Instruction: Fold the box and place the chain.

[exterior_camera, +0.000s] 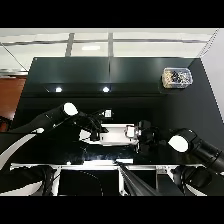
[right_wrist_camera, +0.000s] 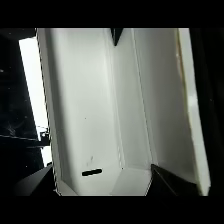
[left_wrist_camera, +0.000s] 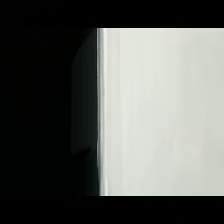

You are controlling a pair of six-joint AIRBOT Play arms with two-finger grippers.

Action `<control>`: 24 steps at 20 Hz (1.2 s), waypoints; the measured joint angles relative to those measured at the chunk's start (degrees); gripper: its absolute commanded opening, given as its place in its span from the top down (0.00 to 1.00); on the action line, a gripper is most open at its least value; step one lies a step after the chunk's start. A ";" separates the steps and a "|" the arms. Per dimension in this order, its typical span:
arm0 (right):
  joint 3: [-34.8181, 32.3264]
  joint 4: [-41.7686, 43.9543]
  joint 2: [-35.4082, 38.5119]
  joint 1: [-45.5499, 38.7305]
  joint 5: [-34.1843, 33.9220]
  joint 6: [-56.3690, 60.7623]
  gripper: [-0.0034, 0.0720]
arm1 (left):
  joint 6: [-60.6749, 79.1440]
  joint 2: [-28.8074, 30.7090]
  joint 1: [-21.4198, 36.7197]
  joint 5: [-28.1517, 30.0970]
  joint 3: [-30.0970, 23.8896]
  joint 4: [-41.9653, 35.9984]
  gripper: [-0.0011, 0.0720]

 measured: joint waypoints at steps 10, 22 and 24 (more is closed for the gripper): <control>0.17 -0.31 -0.02 -2.49 -0.33 0.81 0.04 | 0.98 4.42 -0.79 4.42 -4.83 0.04 0.95; 0.20 12.33 -5.79 -3.67 -1.42 -16.55 0.04 | 3.17 4.72 -0.79 4.76 -5.22 0.02 0.94; 0.20 14.05 -7.21 -4.20 0.44 -21.44 0.04 | 3.23 4.72 -0.79 4.72 -5.22 0.07 0.94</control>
